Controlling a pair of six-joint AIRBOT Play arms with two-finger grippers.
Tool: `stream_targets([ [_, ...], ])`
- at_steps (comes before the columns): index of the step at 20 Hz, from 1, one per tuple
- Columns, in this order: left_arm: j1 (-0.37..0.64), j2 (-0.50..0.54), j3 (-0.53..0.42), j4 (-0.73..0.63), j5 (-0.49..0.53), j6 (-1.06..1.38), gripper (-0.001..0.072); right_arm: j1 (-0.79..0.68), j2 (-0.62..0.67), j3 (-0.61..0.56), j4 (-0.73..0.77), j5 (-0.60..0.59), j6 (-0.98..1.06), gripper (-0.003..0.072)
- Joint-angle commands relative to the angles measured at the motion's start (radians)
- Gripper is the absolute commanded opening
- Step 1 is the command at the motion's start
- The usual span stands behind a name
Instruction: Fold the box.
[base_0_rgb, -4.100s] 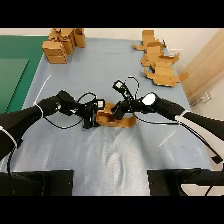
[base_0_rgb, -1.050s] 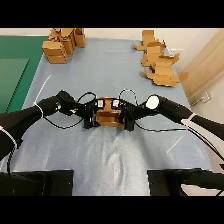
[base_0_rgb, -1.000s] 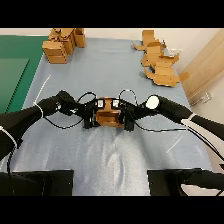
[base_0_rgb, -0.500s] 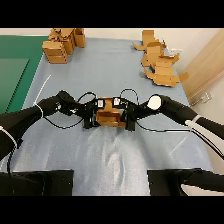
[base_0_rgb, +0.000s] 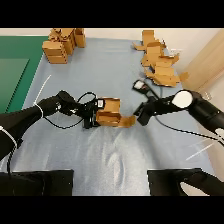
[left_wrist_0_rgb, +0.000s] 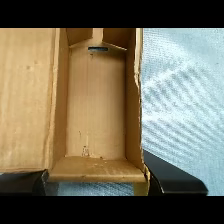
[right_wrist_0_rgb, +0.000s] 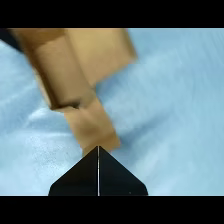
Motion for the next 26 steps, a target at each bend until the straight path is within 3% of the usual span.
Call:
stream_targets([
  [1, 0.000, 0.000, 0.000, 0.000, -0.001, 0.000, 0.0104, -0.227, 0.017, -0.096, 0.190, 0.026, 0.259, 0.0004],
  [4, 0.000, 0.000, 0.000, 0.000, 0.000, 0.000, 0.0104, -0.359, -0.068, -0.161, 0.334, 0.108, 0.302, 0.0003],
  [9, 0.000, 0.000, 0.000, 0.000, -0.001, 0.000, 0.0105, -0.338, -0.268, -0.164, 0.573, 0.114, 0.177, 0.0003],
  [13, 0.000, 0.000, 0.000, 0.000, 0.000, 0.000, 0.0105, -0.301, -0.341, -0.164, 0.616, 0.077, 0.149, 0.0003],
  [26, 0.000, 0.000, 0.000, 0.000, -0.002, 0.000, 0.0105, -0.241, -0.363, -0.161, 0.678, 0.032, 0.149, 0.0003],
])
